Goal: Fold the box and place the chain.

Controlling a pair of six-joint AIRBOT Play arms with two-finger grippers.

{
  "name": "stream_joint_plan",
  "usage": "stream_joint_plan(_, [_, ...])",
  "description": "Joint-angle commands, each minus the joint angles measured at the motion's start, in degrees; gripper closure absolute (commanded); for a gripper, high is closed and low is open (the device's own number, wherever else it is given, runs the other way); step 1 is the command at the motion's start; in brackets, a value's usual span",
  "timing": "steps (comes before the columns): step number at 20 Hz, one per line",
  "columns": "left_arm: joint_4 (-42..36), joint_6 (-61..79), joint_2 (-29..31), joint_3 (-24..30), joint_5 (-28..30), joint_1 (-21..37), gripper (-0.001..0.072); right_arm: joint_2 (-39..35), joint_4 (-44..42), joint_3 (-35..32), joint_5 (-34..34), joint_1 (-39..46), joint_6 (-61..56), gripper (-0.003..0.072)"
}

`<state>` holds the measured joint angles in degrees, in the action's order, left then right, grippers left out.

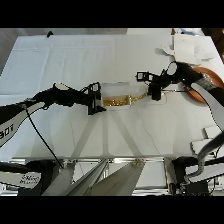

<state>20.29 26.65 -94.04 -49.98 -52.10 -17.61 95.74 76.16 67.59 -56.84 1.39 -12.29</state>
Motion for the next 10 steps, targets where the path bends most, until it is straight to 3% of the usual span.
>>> stream_joint_plan(1, [0.02, 0.02, 0.02, -0.04, 0.02, 0.00, 0.0554, -0.59, 1.20, -0.28, -1.01, -0.48, -3.93, 0.0672])
stream_joint_plan(10, [-0.11, 0.00, 0.02, -0.04, 0.00, 0.00, 0.0554, -11.37, -6.51, -0.28, -2.73, -6.91, -16.98, 0.0673])
